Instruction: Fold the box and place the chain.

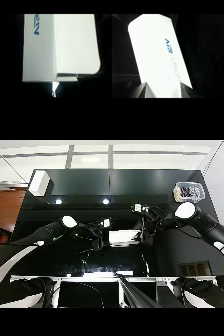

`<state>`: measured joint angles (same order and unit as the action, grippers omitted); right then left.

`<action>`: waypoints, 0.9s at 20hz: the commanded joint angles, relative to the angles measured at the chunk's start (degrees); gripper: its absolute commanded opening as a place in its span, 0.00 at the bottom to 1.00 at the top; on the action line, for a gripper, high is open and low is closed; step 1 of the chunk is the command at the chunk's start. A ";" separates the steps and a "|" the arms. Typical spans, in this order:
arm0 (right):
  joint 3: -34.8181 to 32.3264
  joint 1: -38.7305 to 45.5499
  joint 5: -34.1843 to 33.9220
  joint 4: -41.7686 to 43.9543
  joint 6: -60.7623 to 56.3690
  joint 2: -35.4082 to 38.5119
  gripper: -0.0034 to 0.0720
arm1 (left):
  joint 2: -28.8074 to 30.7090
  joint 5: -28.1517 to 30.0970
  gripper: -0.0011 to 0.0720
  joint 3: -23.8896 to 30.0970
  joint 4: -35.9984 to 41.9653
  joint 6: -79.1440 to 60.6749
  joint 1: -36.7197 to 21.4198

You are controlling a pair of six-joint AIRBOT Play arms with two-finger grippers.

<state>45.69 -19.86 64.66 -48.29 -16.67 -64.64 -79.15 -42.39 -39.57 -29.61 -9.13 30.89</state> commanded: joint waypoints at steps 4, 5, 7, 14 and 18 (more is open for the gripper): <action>0.00 -1.81 -0.85 -0.46 -0.04 -0.04 0.45 | -0.02 0.00 0.56 0.00 -0.02 0.00 0.02; 0.00 -1.81 -0.94 -0.85 -0.04 -0.04 0.45 | -0.02 0.00 0.56 0.00 -0.02 0.00 0.02; 0.00 -1.81 -1.03 -1.81 -0.09 -0.04 0.38 | -0.02 0.00 0.56 0.00 -0.02 0.00 0.02; 0.00 -1.81 -1.05 -2.12 -0.37 -0.04 0.28 | -0.02 0.00 0.56 0.00 -0.02 0.00 0.02; 0.00 -1.81 -1.07 -2.12 -0.46 -0.02 0.32 | -0.02 0.00 0.56 0.00 -0.02 0.00 0.02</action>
